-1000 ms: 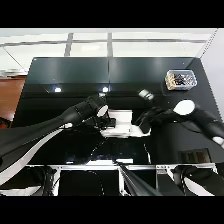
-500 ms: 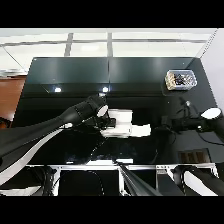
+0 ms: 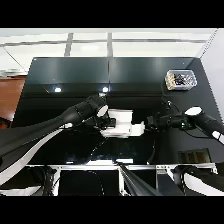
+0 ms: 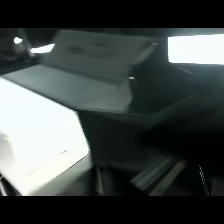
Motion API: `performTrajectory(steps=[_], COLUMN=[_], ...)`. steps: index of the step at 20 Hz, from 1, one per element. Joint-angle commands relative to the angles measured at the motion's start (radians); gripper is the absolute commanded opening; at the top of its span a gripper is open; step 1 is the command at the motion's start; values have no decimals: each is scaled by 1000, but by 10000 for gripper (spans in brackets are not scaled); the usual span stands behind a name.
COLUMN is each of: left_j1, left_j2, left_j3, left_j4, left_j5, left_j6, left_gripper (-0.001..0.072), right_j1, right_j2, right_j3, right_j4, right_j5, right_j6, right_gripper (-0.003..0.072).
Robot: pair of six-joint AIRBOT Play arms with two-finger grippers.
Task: Fold the box and place the chain.
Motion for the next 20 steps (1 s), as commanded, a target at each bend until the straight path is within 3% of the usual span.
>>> performTrajectory(steps=[1, 5, 9, 16, 18, 20], left_j1=[0, 0, 0, 0, 0, 0], left_j2=[-1, -1, -1, -1, -1, -1], left_j3=[0, 0, 0, 0, 0, 0], left_j4=[0, 0, 0, 0, 0, 0], left_j5=[0, 0, 0, 0, 1, 1], left_j6=[0, 0, 0, 0, 0, 0], left_gripper=[24, 24, 24, 24, 24, 24], right_j1=[14, 44, 155, 355, 404, 439], right_j2=[-8, -8, -8, -8, -8, -8], right_j3=[71, 95, 132, 278, 297, 309], right_j4=[20, 68, 53, -323, -380, -396], right_j5=[115, 160, 106, 15, -28, -64], right_j6=[-31, -11, 47, 438, 503, 548], right_gripper=[505, 503, 406, 405, 317, 317])
